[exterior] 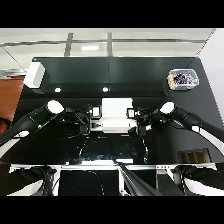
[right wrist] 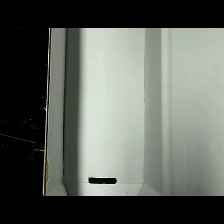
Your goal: Fold the box and place the chain.
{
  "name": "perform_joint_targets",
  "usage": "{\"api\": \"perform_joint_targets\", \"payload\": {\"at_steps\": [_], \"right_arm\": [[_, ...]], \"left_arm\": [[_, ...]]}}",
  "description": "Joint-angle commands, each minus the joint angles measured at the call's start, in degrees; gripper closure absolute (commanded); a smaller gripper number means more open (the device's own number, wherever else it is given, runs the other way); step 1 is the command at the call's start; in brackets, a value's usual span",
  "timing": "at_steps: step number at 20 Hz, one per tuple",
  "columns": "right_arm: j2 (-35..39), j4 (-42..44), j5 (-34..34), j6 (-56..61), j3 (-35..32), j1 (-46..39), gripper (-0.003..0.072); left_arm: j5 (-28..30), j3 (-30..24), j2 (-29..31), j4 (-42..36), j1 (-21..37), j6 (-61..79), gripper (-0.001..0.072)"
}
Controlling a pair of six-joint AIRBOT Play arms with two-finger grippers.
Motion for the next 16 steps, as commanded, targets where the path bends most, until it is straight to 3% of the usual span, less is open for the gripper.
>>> {"api": "perform_joint_targets", "payload": {"at_steps": [1, 16], "right_arm": [[0.0, 0.0, 0.0, 0.0, 0.0, 0.0, 0.0383], [0.0, 0.0, 0.0, 0.0, 0.0, 0.0, 0.0383]], "left_arm": [[-0.5, 0.0, -0.1, -0.7, 0.0, -1.2, 0.0373], [-1.1, 0.0, -3.0, -6.7, 0.0, -1.5, 0.0372]]}}
